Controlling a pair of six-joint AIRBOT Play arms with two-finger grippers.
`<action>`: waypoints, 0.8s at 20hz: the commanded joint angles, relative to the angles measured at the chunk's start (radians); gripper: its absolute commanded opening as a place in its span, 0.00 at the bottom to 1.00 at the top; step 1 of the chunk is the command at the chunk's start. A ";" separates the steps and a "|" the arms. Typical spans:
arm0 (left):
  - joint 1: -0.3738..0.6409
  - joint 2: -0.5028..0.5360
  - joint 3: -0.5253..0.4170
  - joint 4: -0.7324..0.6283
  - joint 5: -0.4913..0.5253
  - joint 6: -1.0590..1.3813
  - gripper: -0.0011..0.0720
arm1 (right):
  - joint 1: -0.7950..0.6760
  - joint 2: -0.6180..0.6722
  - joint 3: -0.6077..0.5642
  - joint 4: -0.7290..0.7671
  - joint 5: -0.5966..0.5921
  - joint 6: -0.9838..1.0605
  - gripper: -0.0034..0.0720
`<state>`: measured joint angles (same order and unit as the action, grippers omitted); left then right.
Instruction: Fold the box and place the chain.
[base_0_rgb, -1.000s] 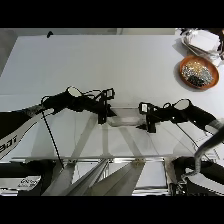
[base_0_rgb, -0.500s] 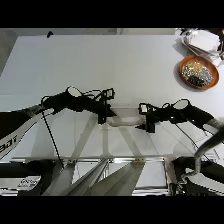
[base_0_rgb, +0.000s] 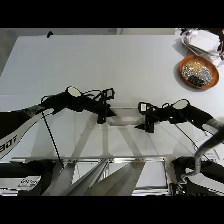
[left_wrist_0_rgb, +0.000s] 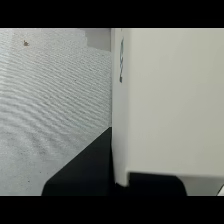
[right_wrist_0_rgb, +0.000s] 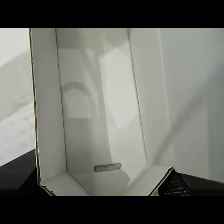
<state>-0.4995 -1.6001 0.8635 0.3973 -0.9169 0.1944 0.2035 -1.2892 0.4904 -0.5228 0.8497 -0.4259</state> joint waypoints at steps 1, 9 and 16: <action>-0.001 0.000 -0.001 0.000 0.000 0.000 0.03 | 0.001 -0.003 0.001 0.008 -0.002 0.010 0.84; -0.001 0.000 -0.001 0.000 0.000 0.000 0.03 | 0.001 -0.023 0.001 0.004 -0.028 0.010 0.64; -0.001 0.000 -0.001 0.000 0.000 0.000 0.03 | 0.001 -0.025 0.001 0.004 -0.035 0.006 0.46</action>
<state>-0.4995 -1.6001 0.8635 0.3973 -0.9165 0.1947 0.2039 -1.3136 0.4911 -0.5179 0.8284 -0.4183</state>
